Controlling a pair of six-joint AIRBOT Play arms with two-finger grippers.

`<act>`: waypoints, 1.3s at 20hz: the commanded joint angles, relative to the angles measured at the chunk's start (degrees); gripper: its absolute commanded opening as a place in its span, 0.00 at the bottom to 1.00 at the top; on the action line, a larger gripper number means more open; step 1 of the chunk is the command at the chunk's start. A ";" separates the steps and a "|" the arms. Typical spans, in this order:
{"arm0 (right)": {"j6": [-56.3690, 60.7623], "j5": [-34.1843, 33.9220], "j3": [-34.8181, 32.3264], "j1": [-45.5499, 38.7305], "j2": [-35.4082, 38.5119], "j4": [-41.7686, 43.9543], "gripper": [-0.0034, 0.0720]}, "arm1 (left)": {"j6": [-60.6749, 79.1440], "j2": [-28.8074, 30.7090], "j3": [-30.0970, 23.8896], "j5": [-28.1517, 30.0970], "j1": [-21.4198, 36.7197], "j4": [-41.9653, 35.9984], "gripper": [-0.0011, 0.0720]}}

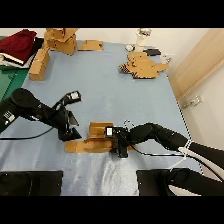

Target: Fold the box.

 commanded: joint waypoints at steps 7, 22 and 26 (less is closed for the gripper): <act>0.00 0.02 0.00 0.04 -0.04 0.00 0.71 | 10.47 -3.74 -4.76 12.70 -11.37 5.18 0.97; 0.02 0.02 0.00 0.04 -0.04 0.00 0.71 | 30.25 -1.29 -13.07 13.77 -9.49 -11.89 0.97; 0.02 0.02 0.00 0.04 -0.04 0.00 0.71 | 31.30 -1.29 -15.23 14.16 -9.68 -12.59 0.81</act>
